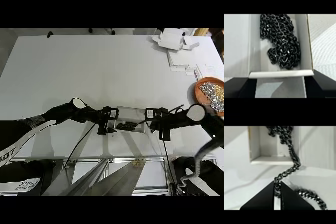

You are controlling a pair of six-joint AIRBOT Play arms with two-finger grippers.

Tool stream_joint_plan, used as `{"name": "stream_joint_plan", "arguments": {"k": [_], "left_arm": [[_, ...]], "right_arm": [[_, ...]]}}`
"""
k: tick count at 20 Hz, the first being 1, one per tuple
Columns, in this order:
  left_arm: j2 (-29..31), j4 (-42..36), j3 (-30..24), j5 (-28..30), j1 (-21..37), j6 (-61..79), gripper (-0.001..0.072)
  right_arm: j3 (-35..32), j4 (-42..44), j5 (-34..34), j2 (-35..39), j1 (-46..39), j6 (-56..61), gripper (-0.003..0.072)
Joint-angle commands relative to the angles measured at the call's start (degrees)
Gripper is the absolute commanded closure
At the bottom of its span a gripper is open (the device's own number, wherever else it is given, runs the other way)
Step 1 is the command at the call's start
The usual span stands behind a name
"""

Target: Fold the box and place the chain.

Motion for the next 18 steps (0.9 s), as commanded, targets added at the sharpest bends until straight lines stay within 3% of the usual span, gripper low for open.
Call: {"name": "stream_joint_plan", "arguments": {"k": [1, 5, 10, 12, 14, 16, 18], "left_arm": [[0.04, 0.02, 0.02, 0.02, 0.04, 0.02, 0.0455], [0.04, 0.02, 0.02, 0.02, 0.04, 0.00, 0.0455], [0.04, 0.02, 0.00, 0.02, 0.02, 0.02, 0.0455], [0.04, 0.02, 0.02, 0.00, 0.02, 0.02, 0.0455], [0.04, 0.02, 0.02, 0.02, 0.02, 0.00, 0.0455], [0.04, 0.02, 0.00, 0.00, 0.04, 0.00, 0.0455], [0.04, 0.02, 0.00, 0.00, 0.02, 0.00, 0.0455]], "right_arm": [[-0.02, 7.78, 3.85, 9.14, 0.81, 2.47, 0.0664], [-0.02, 27.63, -10.82, 11.58, 6.75, 2.23, 0.0664], [-0.02, 25.81, -25.57, 5.14, 19.41, 2.29, 0.0663], [-0.02, 23.47, -26.12, 1.51, 20.41, 2.32, 0.0651], [0.00, 20.70, -26.01, 0.15, 20.41, 2.56, 0.0451], [0.81, 16.76, -25.03, 1.33, 20.41, 2.99, 0.0439], [3.10, 11.30, -19.65, 3.69, 19.23, 4.94, 0.0440]]}}
